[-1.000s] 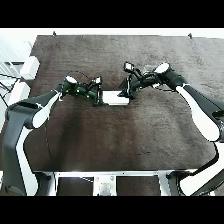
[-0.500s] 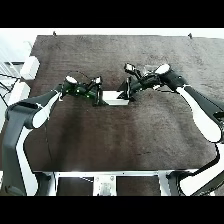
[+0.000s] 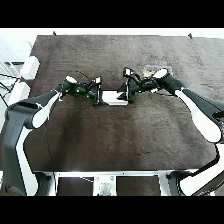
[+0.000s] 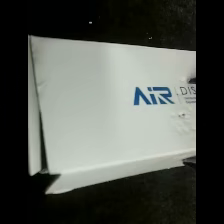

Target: Fold the box and place the chain.

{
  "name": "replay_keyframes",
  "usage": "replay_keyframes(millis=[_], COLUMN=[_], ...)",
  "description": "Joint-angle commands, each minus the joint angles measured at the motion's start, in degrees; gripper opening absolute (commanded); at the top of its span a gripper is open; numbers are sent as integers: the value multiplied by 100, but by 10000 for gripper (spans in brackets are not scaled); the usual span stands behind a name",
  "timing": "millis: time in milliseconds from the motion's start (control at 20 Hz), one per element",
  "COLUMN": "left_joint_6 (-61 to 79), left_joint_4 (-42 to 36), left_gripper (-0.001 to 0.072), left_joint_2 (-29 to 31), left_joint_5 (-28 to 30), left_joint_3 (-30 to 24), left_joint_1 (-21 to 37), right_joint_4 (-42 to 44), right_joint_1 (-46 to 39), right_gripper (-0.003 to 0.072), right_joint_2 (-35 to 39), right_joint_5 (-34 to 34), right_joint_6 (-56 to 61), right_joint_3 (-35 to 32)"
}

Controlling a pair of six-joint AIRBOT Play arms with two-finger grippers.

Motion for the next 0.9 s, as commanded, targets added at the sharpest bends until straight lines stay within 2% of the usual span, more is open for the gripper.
replay_keyframes(millis=[0,250,350,450,850], left_joint_6=[9,9,9,9,9], left_joint_4=[4,4,4,4,4], left_gripper=[453,453,453,453,454], left_joint_2=[2,2,2,2,2], left_joint_5=[-7,-7,-7,-7,-7], left_joint_3=[0,0,0,0,0], left_joint_1=[2,2,2,4,4], right_joint_4=[188,358,356,356,332], right_joint_1=[-13,-11,-11,15,24], right_gripper=[401,392,268,254,278], right_joint_2=[50,356,350,339,238], right_joint_5=[-118,44,105,103,87], right_joint_6=[-87,-125,-254,-299,-358], right_joint_3=[-4,-4,-13,-13,-17])
